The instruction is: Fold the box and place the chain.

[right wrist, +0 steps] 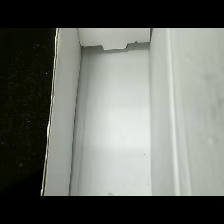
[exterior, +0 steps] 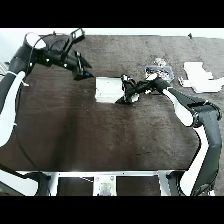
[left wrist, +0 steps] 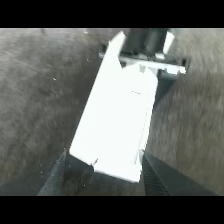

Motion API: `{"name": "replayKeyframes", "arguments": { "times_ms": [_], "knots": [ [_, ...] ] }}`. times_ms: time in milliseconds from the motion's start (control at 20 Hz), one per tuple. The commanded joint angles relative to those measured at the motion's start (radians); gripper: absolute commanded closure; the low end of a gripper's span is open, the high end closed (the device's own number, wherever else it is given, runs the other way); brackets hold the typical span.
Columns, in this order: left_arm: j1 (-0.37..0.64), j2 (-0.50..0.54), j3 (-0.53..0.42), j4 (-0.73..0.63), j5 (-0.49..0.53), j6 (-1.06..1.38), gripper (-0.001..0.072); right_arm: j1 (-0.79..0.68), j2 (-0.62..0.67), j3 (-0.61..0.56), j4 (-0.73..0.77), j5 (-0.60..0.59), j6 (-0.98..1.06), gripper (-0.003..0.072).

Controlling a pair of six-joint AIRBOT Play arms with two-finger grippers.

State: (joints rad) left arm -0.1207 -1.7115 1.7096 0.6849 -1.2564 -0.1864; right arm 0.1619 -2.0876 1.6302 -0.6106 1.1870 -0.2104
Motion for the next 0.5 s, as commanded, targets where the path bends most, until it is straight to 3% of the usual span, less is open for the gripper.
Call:
{"name": "replayKeyframes", "arguments": {
  "times_ms": [0, 50, 150, 450],
  "knots": [
    [0.057, -0.039, -0.128, -0.107, 0.0, 0.248, 0.0167, 0.001, 0.0, 0.0, 0.0, 0.0, 0.0, 0.0181],
    [0.057, -0.063, -0.139, -0.107, -0.003, 0.275, 0.0166, 0.001, 0.0, 0.0, 0.0, 0.0, 0.0, 0.0181],
    [0.057, -0.114, -0.14, -0.109, -0.004, 0.302, 0.0066, 0.001, 0.0, 0.0, 0.0, 0.0, 0.0, 0.0181],
    [0.057, -0.183, -0.14, -0.107, 0.028, 0.454, 0.0064, 0.001, 0.0, 0.0, 0.0, 0.0, 0.0, 0.0181]
  ]
}}
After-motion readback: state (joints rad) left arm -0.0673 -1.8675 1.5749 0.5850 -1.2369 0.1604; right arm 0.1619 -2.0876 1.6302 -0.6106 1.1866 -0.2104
